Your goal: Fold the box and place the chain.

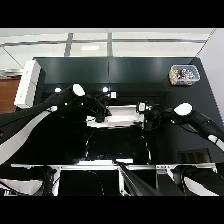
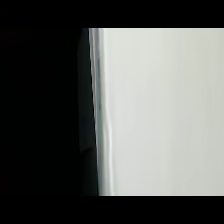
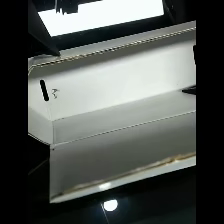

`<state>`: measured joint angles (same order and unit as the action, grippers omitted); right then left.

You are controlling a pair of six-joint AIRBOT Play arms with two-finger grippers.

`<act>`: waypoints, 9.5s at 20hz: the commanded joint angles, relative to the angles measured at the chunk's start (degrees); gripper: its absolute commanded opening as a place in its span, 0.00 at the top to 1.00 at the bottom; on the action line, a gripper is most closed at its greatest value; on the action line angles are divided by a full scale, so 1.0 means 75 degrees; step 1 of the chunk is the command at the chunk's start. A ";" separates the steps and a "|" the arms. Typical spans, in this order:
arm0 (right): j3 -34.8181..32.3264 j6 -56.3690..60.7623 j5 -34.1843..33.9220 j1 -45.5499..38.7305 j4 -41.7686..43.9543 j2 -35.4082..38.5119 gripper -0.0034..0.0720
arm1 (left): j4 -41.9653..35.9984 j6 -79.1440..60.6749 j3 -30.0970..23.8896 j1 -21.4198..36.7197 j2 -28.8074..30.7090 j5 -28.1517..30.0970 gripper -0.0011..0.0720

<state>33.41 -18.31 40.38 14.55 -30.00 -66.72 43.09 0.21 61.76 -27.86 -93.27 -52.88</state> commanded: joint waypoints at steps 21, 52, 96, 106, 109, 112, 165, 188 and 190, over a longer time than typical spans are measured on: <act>0.0382 -0.0064 0.0592 -0.0017 -0.0586 -0.1346 0.07 | -0.0015 0.0000 0.0000 0.0000 -0.0050 -0.0003 0.95; 0.0385 0.0184 0.0259 0.0061 -0.0580 -0.1367 0.30 | -0.0035 0.0259 0.0204 0.0050 -0.0035 -0.0708 0.90; 0.0385 0.0181 0.0265 0.0061 -0.0580 -0.1364 0.79 | -0.0338 0.7367 -0.0379 0.0495 0.0277 0.0219 0.95; 0.0385 0.0181 0.0265 0.0061 -0.0580 -0.1364 0.79 | 0.0857 0.7038 -0.0781 0.1381 0.2626 -0.0157 0.95; 0.0385 0.0181 0.0265 0.0061 -0.0580 -0.1364 0.79 | -0.0192 0.4654 -0.2766 0.1230 0.4060 0.0624 0.95; 0.0385 0.0181 0.0265 0.0061 -0.0580 -0.1364 0.79 | -0.0149 0.1877 -0.3701 0.1119 0.4532 0.0758 0.75; 0.0385 0.0181 0.0268 0.0061 -0.0580 -0.1364 0.79 | 0.0988 0.2815 -0.2127 0.0495 0.3174 0.0513 0.95; 0.0385 0.0181 0.0268 0.0061 -0.0583 -0.1364 0.79 | -0.1836 0.7702 -0.2582 0.2270 0.0801 -0.1606 0.94; 0.0385 0.0181 0.0268 0.0061 -0.0580 -0.1364 0.79 | -0.1839 0.7557 -0.2337 0.2133 0.0717 -0.1772 0.94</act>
<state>36.32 -16.95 42.37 14.96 -34.37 -76.95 29.74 59.27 41.58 -9.39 -86.15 -63.35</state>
